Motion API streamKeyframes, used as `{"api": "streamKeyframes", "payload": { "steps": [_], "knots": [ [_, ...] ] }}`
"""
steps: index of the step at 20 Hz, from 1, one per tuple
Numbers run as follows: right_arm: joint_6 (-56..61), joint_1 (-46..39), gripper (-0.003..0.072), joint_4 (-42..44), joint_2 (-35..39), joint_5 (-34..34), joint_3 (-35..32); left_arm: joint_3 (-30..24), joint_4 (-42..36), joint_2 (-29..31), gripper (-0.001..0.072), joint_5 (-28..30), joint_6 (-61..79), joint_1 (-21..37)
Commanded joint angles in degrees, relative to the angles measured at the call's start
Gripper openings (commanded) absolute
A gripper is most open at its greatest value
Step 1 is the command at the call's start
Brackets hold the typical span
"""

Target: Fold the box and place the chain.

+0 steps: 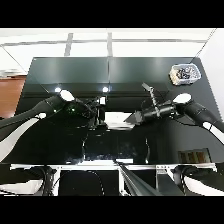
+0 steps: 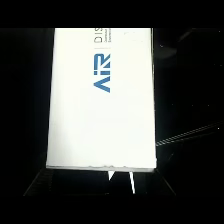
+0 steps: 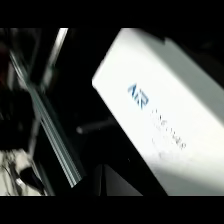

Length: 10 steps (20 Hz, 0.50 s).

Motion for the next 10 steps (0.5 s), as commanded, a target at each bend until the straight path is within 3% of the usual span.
{"api": "streamKeyframes", "payload": {
  "steps": [1, 10],
  "knots": [
    [0.85, 0.72, 0.0013, 7.87, -2.10, -4.39, -1.88, 0.02, 0.02, -0.02, 0.0456, 0.02, 0.07, 0.04],
    [4.59, 4.26, 0.0013, -0.17, -4.50, -13.84, -1.88, 0.02, 0.02, -0.02, 0.0456, 0.02, 0.07, 0.04]
  ]
}}
